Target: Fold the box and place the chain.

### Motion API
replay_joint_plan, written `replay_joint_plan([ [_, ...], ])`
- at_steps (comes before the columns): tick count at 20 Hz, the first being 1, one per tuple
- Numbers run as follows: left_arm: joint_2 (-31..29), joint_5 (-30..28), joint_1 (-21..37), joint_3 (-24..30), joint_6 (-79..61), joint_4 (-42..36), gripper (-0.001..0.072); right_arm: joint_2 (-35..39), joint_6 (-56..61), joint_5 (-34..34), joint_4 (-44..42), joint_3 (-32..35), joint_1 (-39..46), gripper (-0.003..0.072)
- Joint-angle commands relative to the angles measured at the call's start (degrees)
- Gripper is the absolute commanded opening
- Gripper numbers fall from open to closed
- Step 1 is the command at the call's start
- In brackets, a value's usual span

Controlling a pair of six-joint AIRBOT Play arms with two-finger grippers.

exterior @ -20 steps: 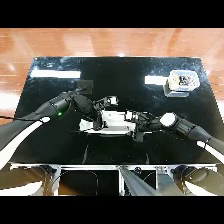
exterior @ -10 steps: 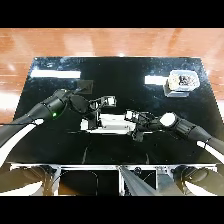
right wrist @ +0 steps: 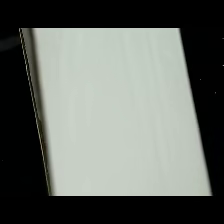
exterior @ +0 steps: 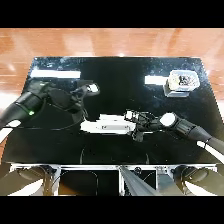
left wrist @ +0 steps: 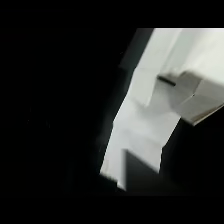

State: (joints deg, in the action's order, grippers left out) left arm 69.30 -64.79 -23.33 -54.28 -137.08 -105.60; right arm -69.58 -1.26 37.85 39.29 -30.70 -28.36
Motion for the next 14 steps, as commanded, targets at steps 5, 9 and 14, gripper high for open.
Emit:
replay_joint_plan([
  [5,-4.7,-8.9,7.8,4.1,1.8,-12.2,0.0016,0.0,0.5,0.0,0.0,0.0,0.0,0.0548],
  [9,-12.8,2.4,5.3,14.0,2.2,-15.1,0.0016,0.0,0.6,0.0,0.0,0.0,0.0,0.0548],
  [14,-22.4,21.6,-3.2,23.0,3.2,-24.4,0.0017,0.0,0.7,0.0,0.0,0.0,0.0,0.0548],
])
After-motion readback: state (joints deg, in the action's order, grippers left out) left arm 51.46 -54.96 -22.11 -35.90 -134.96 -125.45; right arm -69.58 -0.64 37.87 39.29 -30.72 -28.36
